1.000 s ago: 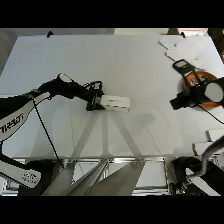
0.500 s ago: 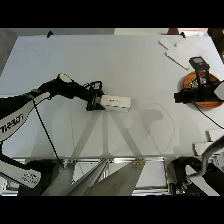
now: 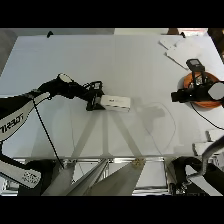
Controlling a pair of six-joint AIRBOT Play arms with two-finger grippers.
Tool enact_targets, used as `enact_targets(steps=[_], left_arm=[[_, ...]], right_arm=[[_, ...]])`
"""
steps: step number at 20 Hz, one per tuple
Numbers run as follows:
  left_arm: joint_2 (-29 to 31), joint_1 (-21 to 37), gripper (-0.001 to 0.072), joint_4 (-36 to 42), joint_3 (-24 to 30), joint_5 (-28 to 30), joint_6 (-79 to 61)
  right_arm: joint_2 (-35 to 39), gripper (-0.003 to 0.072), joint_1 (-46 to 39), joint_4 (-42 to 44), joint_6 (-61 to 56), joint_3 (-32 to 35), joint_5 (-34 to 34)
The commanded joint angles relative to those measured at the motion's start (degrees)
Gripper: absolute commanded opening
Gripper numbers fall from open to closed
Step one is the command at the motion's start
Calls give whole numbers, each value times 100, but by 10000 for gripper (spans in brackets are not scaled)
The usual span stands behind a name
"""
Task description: Fold the box and place the chain.
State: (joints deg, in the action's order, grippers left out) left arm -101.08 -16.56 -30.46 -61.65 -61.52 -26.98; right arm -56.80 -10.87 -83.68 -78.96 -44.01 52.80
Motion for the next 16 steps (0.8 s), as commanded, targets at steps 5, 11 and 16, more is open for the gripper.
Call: enact_targets(steps=[5, 11, 16], left_arm=[[474, 0, 0, -7, -2, 184, 238], [2083, 2, 0, -640, -2, 929, 975], [3427, 11, 1, -1910, -2, 1764, 2924]], right_arm=[[-61, 11, -2, 39, -13, 2, -101], [-59, 11, -2, 216, -72, 2, -101], [-59, 11, -2, 317, -72, 2, -101]])
